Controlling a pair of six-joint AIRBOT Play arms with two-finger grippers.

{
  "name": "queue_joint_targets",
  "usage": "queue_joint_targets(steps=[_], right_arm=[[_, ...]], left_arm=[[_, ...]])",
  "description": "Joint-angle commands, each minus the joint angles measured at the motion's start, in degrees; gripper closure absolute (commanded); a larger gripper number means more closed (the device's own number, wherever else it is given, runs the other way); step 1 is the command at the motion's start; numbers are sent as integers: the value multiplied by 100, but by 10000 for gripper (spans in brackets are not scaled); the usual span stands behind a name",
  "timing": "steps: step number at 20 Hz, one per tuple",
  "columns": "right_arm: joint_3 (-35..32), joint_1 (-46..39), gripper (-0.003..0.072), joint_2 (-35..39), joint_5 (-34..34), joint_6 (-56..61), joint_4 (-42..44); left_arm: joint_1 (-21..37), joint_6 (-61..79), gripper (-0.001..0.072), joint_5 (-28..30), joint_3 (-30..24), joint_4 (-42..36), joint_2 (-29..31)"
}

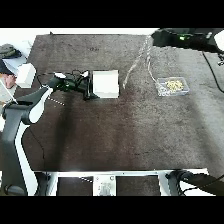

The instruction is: Fold the box and place the chain.

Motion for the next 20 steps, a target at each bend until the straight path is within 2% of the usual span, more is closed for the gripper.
queue_joint_targets(steps=[1, 6, 16, 20], right_arm=[[7, 636, 699, -70, -664, 2, 20], [7, 1143, 699, -431, -1248, 133, 20], [0, 1261, 699, -1123, -1054, 396, 26], [0, 1261, 699, -1145, -1368, 435, 157]], left_arm=[[0, 2, 427, 0, -2, 0, -2], [0, 2, 427, 0, -2, 0, -2], [0, 2, 427, 0, -2, 0, -2], [0, 0, 427, 0, -2, 0, -2]])
